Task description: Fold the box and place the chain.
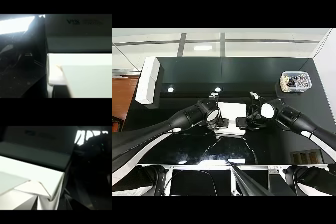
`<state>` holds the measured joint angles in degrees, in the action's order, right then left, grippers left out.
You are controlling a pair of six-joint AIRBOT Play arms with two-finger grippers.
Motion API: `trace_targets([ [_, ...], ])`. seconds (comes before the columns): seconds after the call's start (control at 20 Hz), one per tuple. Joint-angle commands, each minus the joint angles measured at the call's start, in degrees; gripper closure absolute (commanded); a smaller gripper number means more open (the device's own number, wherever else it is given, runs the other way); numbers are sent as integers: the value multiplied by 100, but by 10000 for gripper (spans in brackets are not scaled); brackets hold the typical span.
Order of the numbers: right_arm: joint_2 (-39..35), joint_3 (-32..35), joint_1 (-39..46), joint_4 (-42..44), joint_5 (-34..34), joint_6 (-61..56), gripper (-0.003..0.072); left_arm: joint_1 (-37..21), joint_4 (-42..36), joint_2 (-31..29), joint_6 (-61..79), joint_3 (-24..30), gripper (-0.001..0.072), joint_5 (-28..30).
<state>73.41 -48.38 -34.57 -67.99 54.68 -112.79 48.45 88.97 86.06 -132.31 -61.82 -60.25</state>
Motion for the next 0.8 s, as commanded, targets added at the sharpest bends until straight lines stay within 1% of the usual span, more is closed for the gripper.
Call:
trace_targets([
  [0.0,136,-247,-133,-514,280,-361,318,2,11,-2,4,-2,681,-7],
  [0.1,330,-568,-339,-942,634,-581,318,2,11,-2,4,-2,681,-9],
  [0.25,584,-809,-636,-1191,841,-962,320,2,11,-2,4,-2,681,-7],
  [0.3,673,-848,-702,-1231,866,-1099,339,0,11,-2,4,-2,681,-4],
  [0.35,767,-883,-745,-1224,870,-1158,383,0,11,-2,4,-2,681,-4],
  [0.55,901,-901,-767,-1222,820,-1436,387,0,11,-2,4,-2,681,-7],
  [0.6,901,-898,-763,-1224,820,-1458,424,0,11,-2,4,-2,681,-7],
  [0.75,903,-898,-763,-1224,800,-1541,424,0,11,-2,4,-2,681,-9],
])
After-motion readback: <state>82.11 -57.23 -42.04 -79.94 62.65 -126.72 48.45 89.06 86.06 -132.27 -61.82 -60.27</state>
